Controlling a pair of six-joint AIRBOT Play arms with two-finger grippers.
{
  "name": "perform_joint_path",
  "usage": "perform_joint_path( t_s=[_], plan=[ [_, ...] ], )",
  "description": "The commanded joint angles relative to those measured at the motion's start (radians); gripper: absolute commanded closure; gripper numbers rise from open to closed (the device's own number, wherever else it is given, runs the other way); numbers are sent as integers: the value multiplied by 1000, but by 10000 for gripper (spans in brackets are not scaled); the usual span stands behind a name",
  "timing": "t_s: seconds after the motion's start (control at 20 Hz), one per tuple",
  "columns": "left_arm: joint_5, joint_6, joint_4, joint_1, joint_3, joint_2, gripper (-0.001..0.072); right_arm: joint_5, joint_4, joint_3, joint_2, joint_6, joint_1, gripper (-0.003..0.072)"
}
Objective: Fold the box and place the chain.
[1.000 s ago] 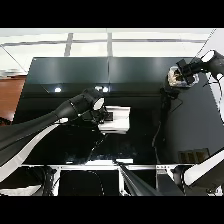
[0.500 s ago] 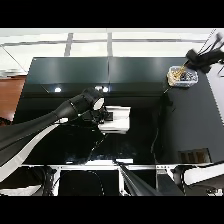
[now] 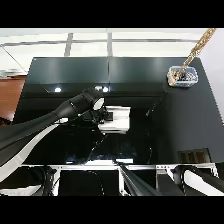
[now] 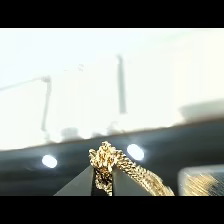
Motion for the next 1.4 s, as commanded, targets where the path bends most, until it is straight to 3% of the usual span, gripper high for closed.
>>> perform_joint_path(
  t_s=[0.0, 0.2, 0.4, 0.8, 1.1, 1.35],
  plan=[
    [-1, 0, 0, 1, 1, 0, 684, 82, 183, 11, 111, -81, 0, 676],
    [-2, 0, 0, 1, 1, 0, 684, 305, 453, 10, 122, -160, 3, 676],
    [-2, 0, 0, 1, 1, 0, 684, 390, 570, 10, 122, -175, 59, 676],
    [-2, 0, 0, 1, 1, 0, 684, 413, 490, -13, 121, -174, 295, 675],
    [-2, 0, 0, 1, 1, 0, 684, 450, 415, -13, 121, -147, 336, 675],
    [-2, 0, 0, 1, 1, 0, 684, 416, 401, -42, 121, -147, 453, 675]
  ],
)
